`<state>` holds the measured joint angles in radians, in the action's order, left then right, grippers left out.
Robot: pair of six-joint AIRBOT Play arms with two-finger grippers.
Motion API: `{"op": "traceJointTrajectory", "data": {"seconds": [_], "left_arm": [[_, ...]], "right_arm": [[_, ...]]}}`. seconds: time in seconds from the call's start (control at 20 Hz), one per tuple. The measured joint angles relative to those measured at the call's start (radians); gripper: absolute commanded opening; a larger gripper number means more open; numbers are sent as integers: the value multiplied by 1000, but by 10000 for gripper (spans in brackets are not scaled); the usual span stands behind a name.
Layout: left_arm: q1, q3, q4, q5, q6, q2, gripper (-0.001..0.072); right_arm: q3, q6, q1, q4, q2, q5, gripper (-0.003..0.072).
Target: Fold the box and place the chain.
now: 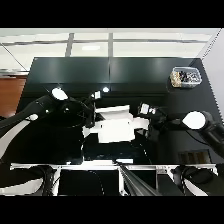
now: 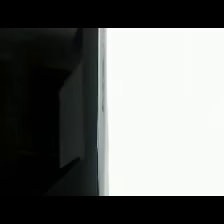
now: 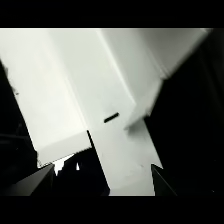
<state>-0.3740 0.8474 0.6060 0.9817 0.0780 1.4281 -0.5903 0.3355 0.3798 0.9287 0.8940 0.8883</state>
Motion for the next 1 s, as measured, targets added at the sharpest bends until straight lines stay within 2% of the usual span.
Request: {"op": "traceJointTrajectory", "data": {"seconds": [0.25, 0.55, 0.8, 1.0], "left_arm": [[-47, -3, 26, -82, 56, 37, 27], [-58, 2, 36, -89, 69, 51, 27], [-60, 3, 38, -88, 72, 53, 27], [-60, 3, 40, -87, 72, 53, 27]], "right_arm": [[31, -90, 38, 10, 80, 0, 708], [87, -127, 72, 1, 126, -29, 709], [116, -149, 167, -129, 156, -185, 708], [89, -156, 193, -158, 148, -270, 708]]}}
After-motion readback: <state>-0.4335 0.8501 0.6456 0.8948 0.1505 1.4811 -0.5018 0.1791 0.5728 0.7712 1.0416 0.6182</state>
